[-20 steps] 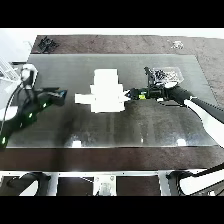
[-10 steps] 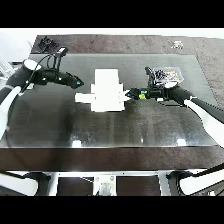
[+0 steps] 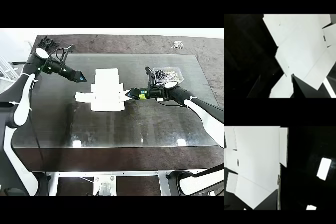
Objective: Fold the box and place the chain.
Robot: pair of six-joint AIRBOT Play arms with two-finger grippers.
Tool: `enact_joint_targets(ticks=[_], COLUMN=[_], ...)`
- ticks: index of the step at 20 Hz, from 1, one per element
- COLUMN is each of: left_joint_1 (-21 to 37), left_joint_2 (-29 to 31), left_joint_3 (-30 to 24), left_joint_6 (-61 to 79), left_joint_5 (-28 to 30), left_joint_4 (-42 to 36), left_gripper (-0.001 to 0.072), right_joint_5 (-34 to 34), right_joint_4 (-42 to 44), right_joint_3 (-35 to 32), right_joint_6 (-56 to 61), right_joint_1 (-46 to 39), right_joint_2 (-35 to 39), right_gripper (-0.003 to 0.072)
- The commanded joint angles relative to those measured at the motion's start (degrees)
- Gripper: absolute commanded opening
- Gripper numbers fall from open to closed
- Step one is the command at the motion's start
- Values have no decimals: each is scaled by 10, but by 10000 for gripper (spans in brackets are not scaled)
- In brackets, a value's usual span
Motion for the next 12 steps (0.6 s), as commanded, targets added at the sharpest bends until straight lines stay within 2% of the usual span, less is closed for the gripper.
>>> enact_joint_targets(ticks=[1,3,7,12], left_joint_1=[0,0,0,-1], left_joint_2=[-39,-49,-69,-83], left_joint_3=[33,33,33,33], left_joint_6=[-12,-12,-6,0], left_joint_5=[-22,-1,-2,-2], left_joint_4=[-29,-46,-113,-136], left_gripper=[451,452,451,452], right_joint_5=[1,1,1,1], right_joint_4=[0,0,0,0], right_joint_3=[0,0,0,0], right_joint_6=[0,-1,-1,-12], right_joint_1=[0,0,0,0], right_joint_2=[0,0,0,0], right_gripper=[9,9,9,9])
